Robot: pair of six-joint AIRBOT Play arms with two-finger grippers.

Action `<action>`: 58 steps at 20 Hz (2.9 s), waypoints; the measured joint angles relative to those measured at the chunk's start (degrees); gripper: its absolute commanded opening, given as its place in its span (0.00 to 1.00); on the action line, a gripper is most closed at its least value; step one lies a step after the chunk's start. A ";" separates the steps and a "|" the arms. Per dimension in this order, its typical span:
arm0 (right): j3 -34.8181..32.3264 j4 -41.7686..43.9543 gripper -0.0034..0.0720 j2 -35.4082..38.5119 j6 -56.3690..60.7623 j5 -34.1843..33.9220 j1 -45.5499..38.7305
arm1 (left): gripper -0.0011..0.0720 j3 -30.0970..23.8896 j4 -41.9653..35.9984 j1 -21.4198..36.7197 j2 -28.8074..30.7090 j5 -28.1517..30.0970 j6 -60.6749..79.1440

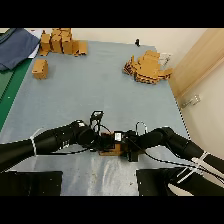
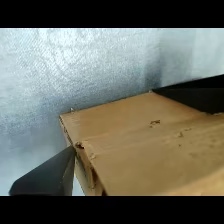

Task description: Fold the box.

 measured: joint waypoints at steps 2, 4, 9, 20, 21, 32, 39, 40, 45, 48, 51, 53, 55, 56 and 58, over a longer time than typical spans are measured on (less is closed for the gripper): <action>0.02 0.02 0.66 -0.04 -0.02 0.00 0.00 | 0.50 1.09 1.62 -0.42 -0.46 0.37 -2.45; 0.00 0.00 0.66 -0.07 -0.20 0.04 0.02 | 0.50 1.62 1.77 -0.61 -0.66 -0.83 -3.56; 0.00 0.07 0.66 -0.13 -0.57 0.07 0.04 | 0.50 2.08 0.98 -0.72 -0.90 -4.83 -5.51; 0.00 0.31 0.66 -0.13 -0.09 0.17 0.04 | 0.50 4.50 3.93 -0.79 -3.08 -12.31 -10.64; 0.00 0.28 0.66 -0.13 -0.11 0.17 0.04 | 0.50 5.11 4.22 -0.79 -3.72 -12.63 -11.26; 0.00 0.17 0.66 -0.13 -0.15 0.17 0.04 | 0.50 13.97 10.16 -1.64 -10.56 -19.17 -14.84; 0.00 0.15 0.66 -0.13 -0.17 0.15 0.04 | 0.50 16.48 12.79 -2.71 -12.79 -22.58 -18.51; 0.00 0.15 0.66 -0.13 -0.17 0.15 0.04 | 0.50 16.55 12.90 -2.78 -12.87 -22.67 -18.80; 0.00 0.15 0.66 -0.13 -0.20 0.15 0.04 | 0.32 16.76 13.53 -3.48 -13.33 -22.71 -20.81; 0.00 0.13 0.66 -0.13 -0.24 0.15 0.04 | 0.03 16.76 14.10 -3.82 -13.64 -23.78 -21.49; 0.00 0.07 0.66 -0.13 -0.26 0.15 0.04 | 0.03 16.76 14.27 -3.89 -13.73 -23.10 -21.27; 0.00 0.00 0.66 -0.13 -0.24 0.13 0.04 | 0.03 16.76 14.16 -3.96 -13.75 -22.75 -21.20; 0.00 -0.02 0.66 -0.13 -0.24 0.09 0.04 | 0.04 16.76 14.03 -4.00 -13.77 -22.38 -21.07; 0.00 -0.02 0.66 -0.13 -0.24 0.07 0.04 | 0.04 16.76 13.97 -4.00 -13.75 -22.14 -21.07; 0.00 -0.02 0.66 -0.13 -0.24 0.02 0.04 | 0.72 16.76 13.77 -4.00 -13.73 -20.57 -21.07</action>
